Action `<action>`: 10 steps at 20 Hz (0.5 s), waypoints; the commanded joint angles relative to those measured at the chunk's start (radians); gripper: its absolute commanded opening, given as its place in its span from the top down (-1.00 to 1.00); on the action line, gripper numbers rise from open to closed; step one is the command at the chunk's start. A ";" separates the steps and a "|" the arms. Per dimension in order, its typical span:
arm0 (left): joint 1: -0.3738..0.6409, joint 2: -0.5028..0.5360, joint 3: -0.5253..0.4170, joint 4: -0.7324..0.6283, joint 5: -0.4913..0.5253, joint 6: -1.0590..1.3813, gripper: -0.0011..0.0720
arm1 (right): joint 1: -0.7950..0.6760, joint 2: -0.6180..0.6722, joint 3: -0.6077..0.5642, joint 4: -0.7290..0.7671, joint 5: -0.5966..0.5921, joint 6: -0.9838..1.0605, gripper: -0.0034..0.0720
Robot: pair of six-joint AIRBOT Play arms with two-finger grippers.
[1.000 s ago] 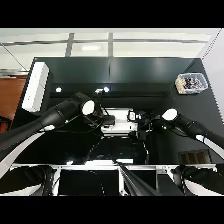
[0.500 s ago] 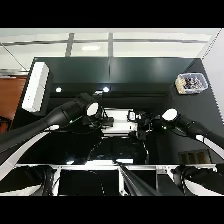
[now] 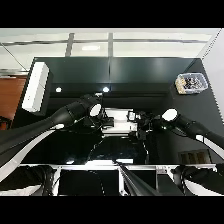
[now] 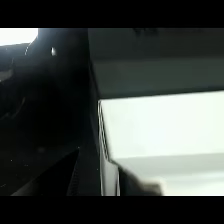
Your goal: Fold the box and place the chain.
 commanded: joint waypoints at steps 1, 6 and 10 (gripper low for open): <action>0.000 -0.005 0.001 -0.023 0.034 -0.019 0.22 | 0.000 0.000 0.000 0.000 0.000 0.000 -0.37; -0.001 -0.017 0.002 -0.040 0.041 -0.019 0.37 | 0.000 0.000 0.000 0.000 0.000 0.000 -0.37; -0.002 -0.017 0.002 -0.041 0.056 -0.019 0.72 | 0.000 0.000 0.000 0.000 0.000 0.000 -0.37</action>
